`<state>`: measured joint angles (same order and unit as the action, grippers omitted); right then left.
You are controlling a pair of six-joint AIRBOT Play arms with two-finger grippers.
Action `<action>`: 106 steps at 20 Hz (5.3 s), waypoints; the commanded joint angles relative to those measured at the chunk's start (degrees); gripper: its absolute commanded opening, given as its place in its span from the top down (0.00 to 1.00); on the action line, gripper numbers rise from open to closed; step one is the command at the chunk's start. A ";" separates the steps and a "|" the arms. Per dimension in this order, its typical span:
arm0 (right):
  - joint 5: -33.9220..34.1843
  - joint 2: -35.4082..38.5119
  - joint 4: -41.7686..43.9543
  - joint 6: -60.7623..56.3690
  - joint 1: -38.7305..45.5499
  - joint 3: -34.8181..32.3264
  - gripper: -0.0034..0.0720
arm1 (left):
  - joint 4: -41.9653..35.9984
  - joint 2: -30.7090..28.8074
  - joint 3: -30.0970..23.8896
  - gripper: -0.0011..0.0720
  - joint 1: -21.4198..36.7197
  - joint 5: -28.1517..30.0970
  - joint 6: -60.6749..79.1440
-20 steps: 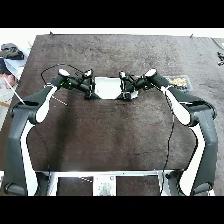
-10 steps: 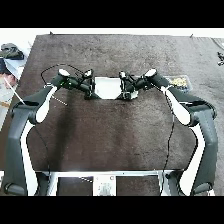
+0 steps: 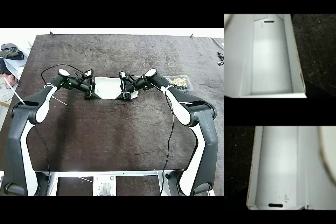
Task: Fold the box and place the chain.
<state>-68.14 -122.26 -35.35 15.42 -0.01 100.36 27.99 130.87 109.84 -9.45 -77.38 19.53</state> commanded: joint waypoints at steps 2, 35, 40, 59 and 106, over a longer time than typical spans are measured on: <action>0.15 -0.02 0.02 0.00 -0.04 0.04 0.46 | 0.00 0.04 -0.02 0.51 0.02 0.04 0.00; -4.00 9.29 2.80 -16.76 -0.28 -0.24 0.95 | 0.00 0.04 -0.02 0.51 0.02 0.04 0.00; 3.37 8.92 4.48 -16.79 -0.52 -0.24 0.95 | 0.00 0.04 -0.02 0.51 0.02 0.04 0.00; 13.05 3.91 4.59 -16.74 -0.50 -0.24 0.95 | 0.00 0.04 -0.02 0.51 0.02 0.02 0.00; 18.47 15.96 -6.67 -8.92 -4.83 -16.81 0.66 | 0.00 0.04 -0.02 0.51 0.02 0.02 0.00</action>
<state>-49.69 -105.67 -43.24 4.69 -4.73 83.55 27.99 130.89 109.84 -9.41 -77.36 19.53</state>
